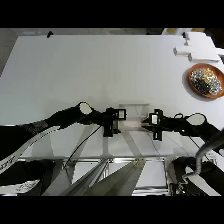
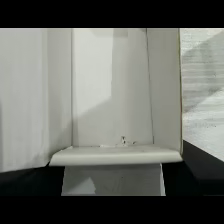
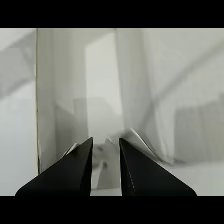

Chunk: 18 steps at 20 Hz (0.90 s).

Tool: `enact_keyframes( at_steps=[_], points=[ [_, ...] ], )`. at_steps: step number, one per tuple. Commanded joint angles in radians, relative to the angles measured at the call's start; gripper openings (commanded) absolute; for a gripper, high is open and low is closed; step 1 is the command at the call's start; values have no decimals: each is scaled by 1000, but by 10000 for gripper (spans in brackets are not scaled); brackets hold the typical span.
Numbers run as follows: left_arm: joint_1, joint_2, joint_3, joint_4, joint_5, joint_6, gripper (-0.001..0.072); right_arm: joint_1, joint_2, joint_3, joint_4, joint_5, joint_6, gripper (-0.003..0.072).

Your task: Fold the box and place the chain.

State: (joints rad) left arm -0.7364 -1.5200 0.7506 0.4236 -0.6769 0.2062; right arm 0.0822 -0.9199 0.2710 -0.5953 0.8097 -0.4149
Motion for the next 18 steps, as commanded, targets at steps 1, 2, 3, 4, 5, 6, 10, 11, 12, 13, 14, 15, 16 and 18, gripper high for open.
enact_keyframes(
  at_steps=[1,2,3,4,5,6,10,11,12,13,14,15,16,18],
  points=[
    [0,0,0,3,0,4,210,-97,112,0,-197,26,206,197],
    [0,0,0,3,0,3,210,-126,148,0,-248,43,268,194],
    [0,0,0,3,0,4,210,-147,179,0,-275,51,328,183],
    [0,0,0,3,0,3,210,-166,210,0,-280,55,404,137],
    [0,0,0,3,0,3,210,-182,236,0,-279,63,480,47],
    [-1,0,0,3,0,3,210,-190,252,0,-279,67,549,16],
    [0,0,0,3,0,3,210,-197,255,0,-309,-24,966,16],
    [0,0,0,3,0,4,210,-197,255,0,-328,-61,1099,16],
    [0,0,0,3,0,4,210,-197,255,3,-342,-96,1210,16],
    [-1,0,0,3,0,4,210,-197,255,4,-346,-129,1314,16],
    [0,0,0,3,0,3,210,-197,250,4,-354,-142,1397,16],
    [0,0,0,3,0,3,210,-197,233,4,-374,-140,1453,16],
    [-1,0,0,3,0,3,210,-197,200,4,-407,-137,1502,16],
    [-1,0,0,3,0,3,210,-197,123,4,-447,-126,1618,16]
  ],
)
